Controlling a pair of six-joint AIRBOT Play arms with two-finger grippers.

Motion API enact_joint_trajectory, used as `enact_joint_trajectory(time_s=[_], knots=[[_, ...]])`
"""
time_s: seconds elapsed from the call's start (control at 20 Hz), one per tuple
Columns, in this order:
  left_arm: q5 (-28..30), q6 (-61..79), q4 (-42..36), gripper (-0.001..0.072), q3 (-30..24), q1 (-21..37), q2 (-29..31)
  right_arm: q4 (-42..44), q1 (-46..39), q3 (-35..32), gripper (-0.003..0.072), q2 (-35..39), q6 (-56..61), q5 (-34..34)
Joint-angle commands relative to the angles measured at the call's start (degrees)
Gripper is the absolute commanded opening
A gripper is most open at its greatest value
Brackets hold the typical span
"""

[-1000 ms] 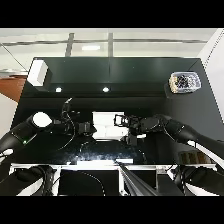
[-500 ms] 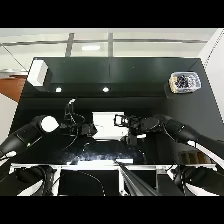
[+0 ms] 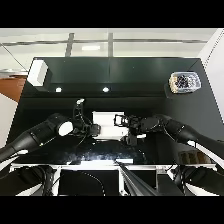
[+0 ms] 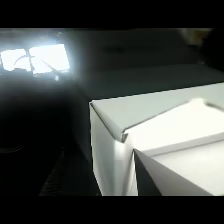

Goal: Fold the box and place the chain.

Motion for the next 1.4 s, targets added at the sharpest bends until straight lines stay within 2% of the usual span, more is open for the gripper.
enact_joint_trajectory(time_s=[0.0,0.1,0.15,0.2,0.25,0.6,0.75,0.95,1.05,1.35], knots=[[-5.97,-6.56,7.69,0.0481,3.82,-2.99,-3.17,0.0,0.02,0.07,0.0406,-0.02,0.02,0.0],[-8.9,-8.22,8.68,0.0478,5.7,-3.52,-4.87,0.0,0.02,0.07,0.0406,-0.02,0.04,0.0],[-10.1,-8.31,8.55,0.0423,6.64,-3.74,-5.57,0.0,0.02,0.07,0.0406,-0.02,0.04,0.0],[-10.64,-8.26,8.66,0.0315,7.52,-3.89,-6.14,0.0,0.02,0.07,0.0406,-0.02,0.02,0.02],[-10.29,-8.26,8.63,0.0263,8.35,-4.13,-6.49,-0.02,0.02,0.07,0.0405,-0.02,0.02,0.0],[-9.79,-9.55,8.52,0.0264,11.5,-4.31,-9.01,-0.24,0.02,0.07,0.0406,-0.02,0.02,0.02],[-11.87,-9.55,8.57,0.0264,12.79,-4.31,-10.99,-0.24,0.02,0.07,0.0406,-0.02,0.02,0.02],[-12.13,-10.08,8.52,0.0259,12.9,-4.31,-11.61,-0.26,0.02,0.07,0.0406,-0.02,0.02,0.04],[-11.91,-10.25,8.52,0.0219,12.9,-4.31,-11.61,-0.26,0.02,0.07,0.0406,-0.02,0.0,0.04],[-12.24,-10.91,8.52,0.0219,12.94,-4.33,-12.17,-0.26,0.02,0.07,0.0406,-0.02,0.02,0.26]])
